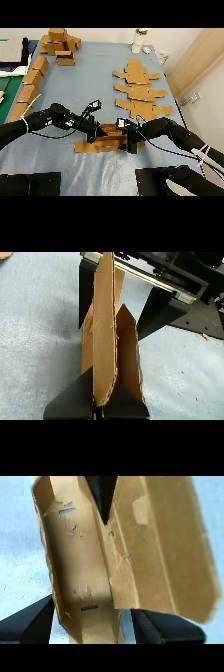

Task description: Fold the box.

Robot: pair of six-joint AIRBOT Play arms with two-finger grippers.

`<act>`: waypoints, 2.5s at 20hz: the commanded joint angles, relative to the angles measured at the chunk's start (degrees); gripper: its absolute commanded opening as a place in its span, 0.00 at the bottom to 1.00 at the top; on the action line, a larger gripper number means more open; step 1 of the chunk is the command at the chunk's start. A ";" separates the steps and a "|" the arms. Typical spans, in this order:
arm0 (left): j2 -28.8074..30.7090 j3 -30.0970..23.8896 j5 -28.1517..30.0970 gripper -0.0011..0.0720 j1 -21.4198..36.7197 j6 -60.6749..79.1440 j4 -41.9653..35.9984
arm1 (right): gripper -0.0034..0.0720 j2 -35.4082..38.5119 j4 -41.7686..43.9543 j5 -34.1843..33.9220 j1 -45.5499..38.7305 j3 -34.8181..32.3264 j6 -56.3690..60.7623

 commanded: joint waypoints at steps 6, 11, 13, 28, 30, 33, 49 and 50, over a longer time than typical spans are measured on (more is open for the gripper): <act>-0.02 -0.02 0.07 0.03 0.00 0.00 0.00 | 0.99 -2.40 -3.76 -0.02 0.04 -0.04 -2.40; -0.02 -0.02 0.07 0.03 0.00 0.00 0.00 | 0.99 -2.56 -3.10 0.17 0.55 -0.04 -3.04; -0.02 -0.02 0.07 0.03 0.00 0.00 0.00 | 0.99 -2.56 -2.97 0.26 1.60 -0.04 -3.04; -0.02 -0.02 0.04 0.03 0.00 0.00 0.00 | 0.70 -5.01 -5.14 1.95 4.02 -0.04 -3.04; -0.02 -0.02 0.04 0.03 0.00 0.02 0.00 | 0.70 -5.01 -5.09 1.92 4.02 -0.04 -3.02; -0.02 -0.02 0.07 0.03 0.00 0.00 0.00 | 0.70 -5.01 -5.11 1.90 4.02 -0.04 -3.02; -0.04 -0.02 0.50 0.03 0.00 0.00 0.02 | 0.70 -5.01 -4.68 1.66 4.02 -0.04 -2.97; -0.04 -0.02 0.46 0.03 0.00 -0.02 -0.02 | 0.70 -5.01 -4.68 1.66 4.02 -0.04 -2.97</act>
